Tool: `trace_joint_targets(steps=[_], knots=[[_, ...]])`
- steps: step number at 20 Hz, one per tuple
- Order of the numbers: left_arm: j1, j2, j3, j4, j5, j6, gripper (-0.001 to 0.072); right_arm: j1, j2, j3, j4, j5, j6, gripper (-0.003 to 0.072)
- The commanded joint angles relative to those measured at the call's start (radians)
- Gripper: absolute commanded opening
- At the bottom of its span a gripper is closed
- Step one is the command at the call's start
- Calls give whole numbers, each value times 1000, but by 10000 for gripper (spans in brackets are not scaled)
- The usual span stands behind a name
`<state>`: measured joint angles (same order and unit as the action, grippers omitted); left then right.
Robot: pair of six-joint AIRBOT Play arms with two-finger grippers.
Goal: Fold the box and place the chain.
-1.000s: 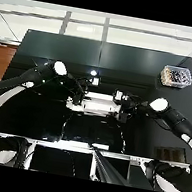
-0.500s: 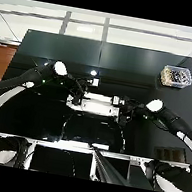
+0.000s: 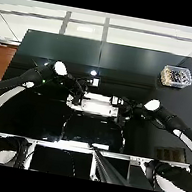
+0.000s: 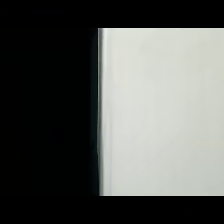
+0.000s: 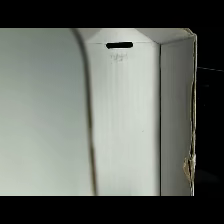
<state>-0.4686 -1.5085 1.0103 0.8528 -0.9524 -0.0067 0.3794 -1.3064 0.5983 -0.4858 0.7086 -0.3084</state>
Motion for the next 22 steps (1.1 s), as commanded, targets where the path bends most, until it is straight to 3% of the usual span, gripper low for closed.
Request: trace_joint_targets(steps=[1, 19, 20, 21, 22], knots=[[1, 0, 0, -2, 1, -1, 27, 2, -3, 1, 6, -7, 2, 706], [1, 0, 0, -3, -25, -1, 28, 13, -19, 14, -100, -22, 95, 705], [1, 0, 0, -5, -25, -1, 28, 13, -19, 14, -100, -22, 95, 664], [1, 0, 0, -5, -26, -1, 28, 14, -19, 14, -102, -21, 95, 521], [1, 0, 0, -5, -29, -6, 28, 13, -19, 14, -102, -21, 95, 473]])
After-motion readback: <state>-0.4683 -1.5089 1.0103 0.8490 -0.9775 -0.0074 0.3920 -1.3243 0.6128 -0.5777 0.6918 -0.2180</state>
